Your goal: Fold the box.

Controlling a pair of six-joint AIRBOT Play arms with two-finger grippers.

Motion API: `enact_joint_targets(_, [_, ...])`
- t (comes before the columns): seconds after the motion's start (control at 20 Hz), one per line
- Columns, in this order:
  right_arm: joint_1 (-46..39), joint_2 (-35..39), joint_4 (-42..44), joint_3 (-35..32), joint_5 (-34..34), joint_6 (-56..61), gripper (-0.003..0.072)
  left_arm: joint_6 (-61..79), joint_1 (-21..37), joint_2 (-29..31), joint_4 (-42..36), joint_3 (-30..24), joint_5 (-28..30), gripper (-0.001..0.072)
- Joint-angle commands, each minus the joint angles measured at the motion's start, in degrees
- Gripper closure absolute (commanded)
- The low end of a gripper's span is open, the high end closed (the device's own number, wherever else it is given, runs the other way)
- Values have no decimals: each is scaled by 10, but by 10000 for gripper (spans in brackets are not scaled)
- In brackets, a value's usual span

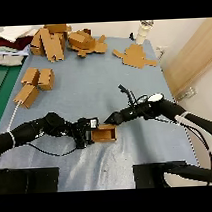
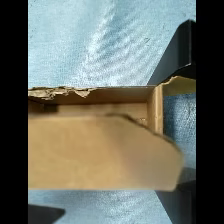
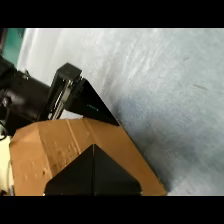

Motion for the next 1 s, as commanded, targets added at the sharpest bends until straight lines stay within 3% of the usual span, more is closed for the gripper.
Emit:
enact_joint_targets(0.0, [0,65,-56,-6,-9,-23,685,0,0,0,0,0,0,228])
enact_joint_targets(0.35, [111,165,-89,-61,-74,-39,684,0,0,0,0,0,0,228])
enact_joint_targets(0.7, [259,264,-274,-112,-309,-12,677,0,0,0,0,0,0,228])
enact_joint_targets(0.95, [265,267,-320,-95,-320,-85,355,0,0,0,0,0,0,228])
